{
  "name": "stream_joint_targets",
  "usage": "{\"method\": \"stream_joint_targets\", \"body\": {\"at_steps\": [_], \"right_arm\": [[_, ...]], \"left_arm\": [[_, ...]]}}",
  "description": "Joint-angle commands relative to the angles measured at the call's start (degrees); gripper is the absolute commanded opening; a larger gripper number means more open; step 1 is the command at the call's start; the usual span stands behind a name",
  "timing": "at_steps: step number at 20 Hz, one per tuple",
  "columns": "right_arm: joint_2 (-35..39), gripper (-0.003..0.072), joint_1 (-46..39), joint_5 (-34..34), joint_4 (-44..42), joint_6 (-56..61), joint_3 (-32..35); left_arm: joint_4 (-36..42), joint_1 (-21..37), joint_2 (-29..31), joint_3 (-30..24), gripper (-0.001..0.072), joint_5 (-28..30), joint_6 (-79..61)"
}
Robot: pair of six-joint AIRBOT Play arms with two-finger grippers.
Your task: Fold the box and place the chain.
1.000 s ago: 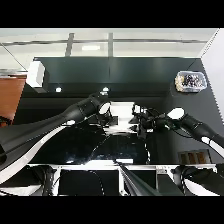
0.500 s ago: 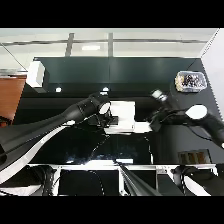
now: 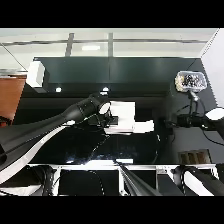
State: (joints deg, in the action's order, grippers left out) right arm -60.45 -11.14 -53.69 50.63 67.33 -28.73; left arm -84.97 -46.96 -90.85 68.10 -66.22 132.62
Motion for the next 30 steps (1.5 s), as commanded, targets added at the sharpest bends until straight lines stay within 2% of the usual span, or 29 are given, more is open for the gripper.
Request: {"method": "stream_joint_targets", "body": {"at_steps": [1,4,6,8,9,11,12,13,14,18,19,23,24,25,30], "right_arm": [[-7.19,0.0022,5.38,-5.40,-4.81,-1.62,0.44],[-10.93,0.0022,10.56,-6.23,-16.31,-10.10,0.42],[-11.08,0.0022,11.23,-6.21,-23.54,-15.26,0.37],[-11.08,0.0023,11.23,-8.92,-31.15,-23.08,0.07],[-11.08,0.0023,11.23,-10.69,-33.79,-25.79,-0.31],[-11.08,0.0028,11.21,-11.82,-33.83,-26.01,-1.73],[-11.06,0.0192,11.21,-11.85,-33.64,-25.94,-2.27],[-11.06,0.0509,11.21,-11.98,-33.64,-25.62,-2.69],[-11.06,0.0663,11.23,-12.46,-33.64,-25.59,-2.95],[-11.06,0.0647,11.26,-13.81,-33.66,-23.23,-3.06],[-11.06,0.0534,11.26,-14.05,-33.68,-22.91,-3.13],[-11.06,0.0533,11.89,-14.19,-32.02,-20.04,-4.07],[-11.06,0.0521,13.03,-13.64,-30.64,-18.53,-4.68],[-11.06,0.0466,14.47,-12.83,-28.92,-16.55,-5.44],[-11.06,0.0466,22.88,-6.82,-15.61,-1.81,-11.04]], "left_arm": [[0.02,0.02,-0.04,-0.02,0.0030,-0.02,0.04],[0.02,0.02,-0.04,-0.02,0.0030,-0.02,0.04],[0.02,0.02,-0.04,-0.02,0.0030,-0.02,0.04],[0.02,0.02,-0.04,-0.02,0.0030,-0.02,0.04],[0.02,0.02,-0.04,-0.02,0.0030,-0.02,0.04],[0.02,0.02,-0.04,-0.02,0.0030,-0.02,0.04],[0.02,0.02,-0.04,-0.02,0.0030,-0.04,0.04],[0.02,0.02,-0.04,-0.02,0.0031,-0.02,0.04],[0.02,0.02,-0.04,-0.02,0.0030,-0.02,0.04],[0.02,0.02,-0.04,-0.02,0.0030,-0.02,0.04],[0.02,0.02,-0.04,-0.02,0.0030,-0.02,0.04],[0.02,0.02,-0.04,-0.02,0.0031,-0.02,0.04],[0.04,0.02,-0.04,-0.02,0.0030,-0.02,0.04],[0.02,0.02,-0.04,-0.02,0.0030,-0.02,0.04],[0.02,0.02,-0.04,-0.02,0.0030,-0.02,0.04]]}}
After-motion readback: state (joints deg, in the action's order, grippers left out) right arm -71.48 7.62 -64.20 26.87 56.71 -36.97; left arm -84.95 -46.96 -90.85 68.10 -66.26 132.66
